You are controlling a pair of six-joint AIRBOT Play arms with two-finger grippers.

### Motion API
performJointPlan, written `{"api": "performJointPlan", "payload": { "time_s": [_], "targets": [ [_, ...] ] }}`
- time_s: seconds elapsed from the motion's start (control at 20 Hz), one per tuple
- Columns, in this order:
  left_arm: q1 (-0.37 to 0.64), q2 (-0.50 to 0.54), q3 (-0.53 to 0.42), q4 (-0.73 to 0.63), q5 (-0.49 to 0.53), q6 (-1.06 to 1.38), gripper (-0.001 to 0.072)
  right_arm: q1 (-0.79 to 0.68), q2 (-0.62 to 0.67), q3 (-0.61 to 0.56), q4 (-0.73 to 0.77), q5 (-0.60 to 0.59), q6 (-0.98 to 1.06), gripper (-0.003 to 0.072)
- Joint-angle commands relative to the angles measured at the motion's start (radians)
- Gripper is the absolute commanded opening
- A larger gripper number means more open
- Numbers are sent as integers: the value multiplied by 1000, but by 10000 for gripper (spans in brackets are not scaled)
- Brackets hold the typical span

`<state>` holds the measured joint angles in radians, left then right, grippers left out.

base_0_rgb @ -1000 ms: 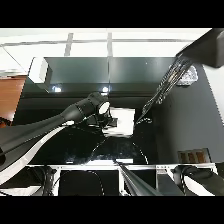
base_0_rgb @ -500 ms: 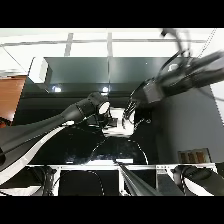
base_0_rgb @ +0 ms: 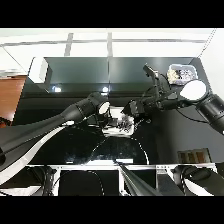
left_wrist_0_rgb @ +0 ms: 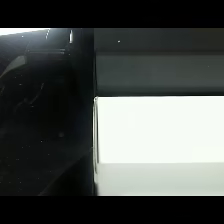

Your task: Fold the box and place the chain.

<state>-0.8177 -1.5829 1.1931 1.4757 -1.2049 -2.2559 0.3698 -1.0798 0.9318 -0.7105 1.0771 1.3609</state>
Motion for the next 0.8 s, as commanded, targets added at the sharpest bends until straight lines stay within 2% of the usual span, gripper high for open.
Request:
{"api": "performJointPlan", "payload": {
  "time_s": [0.0,0.1,0.2,0.3,0.4,0.55,0.65,0.75],
  "targets": [
    [0,0,1,0,-2,0,28,-71,29,-20,-31,27,-48,472],
    [0,0,1,0,-3,0,29,-148,80,-28,-149,76,-53,472],
    [0,0,1,0,-2,0,29,-204,145,-90,-286,63,-90,472],
    [0,0,1,0,-2,0,29,-217,190,-204,-316,-5,-313,495],
    [0,0,1,0,-4,0,28,-178,190,-296,-301,-119,-415,712],
    [0,0,1,0,-4,0,28,-51,187,-405,-296,-341,-633,712],
    [0,0,1,0,-4,0,29,25,174,-440,-303,-366,-972,704],
    [0,0,1,0,-4,0,28,29,127,-439,-211,-369,-1145,704]
  ]
}}
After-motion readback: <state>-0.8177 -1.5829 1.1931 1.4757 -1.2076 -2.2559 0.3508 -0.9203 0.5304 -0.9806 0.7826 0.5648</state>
